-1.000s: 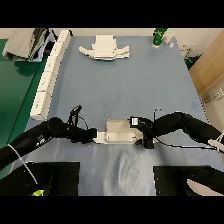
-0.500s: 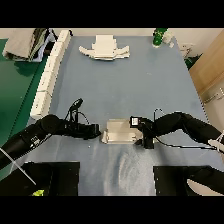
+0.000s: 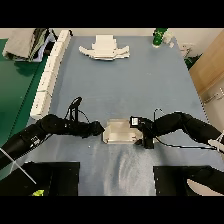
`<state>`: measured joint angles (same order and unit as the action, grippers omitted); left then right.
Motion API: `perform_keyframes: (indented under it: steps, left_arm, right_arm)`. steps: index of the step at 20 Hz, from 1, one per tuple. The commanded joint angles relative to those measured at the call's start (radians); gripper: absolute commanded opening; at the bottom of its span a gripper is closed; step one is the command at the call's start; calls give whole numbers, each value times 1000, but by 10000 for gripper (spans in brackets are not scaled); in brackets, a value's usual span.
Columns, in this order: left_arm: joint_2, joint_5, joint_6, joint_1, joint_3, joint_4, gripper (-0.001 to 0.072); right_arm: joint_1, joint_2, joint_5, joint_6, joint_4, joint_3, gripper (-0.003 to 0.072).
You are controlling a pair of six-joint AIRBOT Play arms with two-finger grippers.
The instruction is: Fold the box.
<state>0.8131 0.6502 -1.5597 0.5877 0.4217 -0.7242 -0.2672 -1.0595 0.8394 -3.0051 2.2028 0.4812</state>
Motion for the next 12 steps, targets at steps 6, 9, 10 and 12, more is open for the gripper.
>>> perform_keyframes:
  steps: [6, 9, 10, 12]
  left_arm:
    - [100, -32, -158, 136, 91, -109, 461]
    - [177, -26, -354, 229, 154, -277, 419]
    - [204, -15, -433, 263, 180, -348, 419]
    - [251, 27, -607, 328, 243, -513, 419]
  right_arm:
    - [-1, -1, 0, 0, 0, 0, 562]
    - [-1, -1, 0, 0, 0, 0, 562]
    - [-1, -1, 0, 0, 0, 0, 562]
    - [-1, -1, 0, 0, 0, 0, 562]
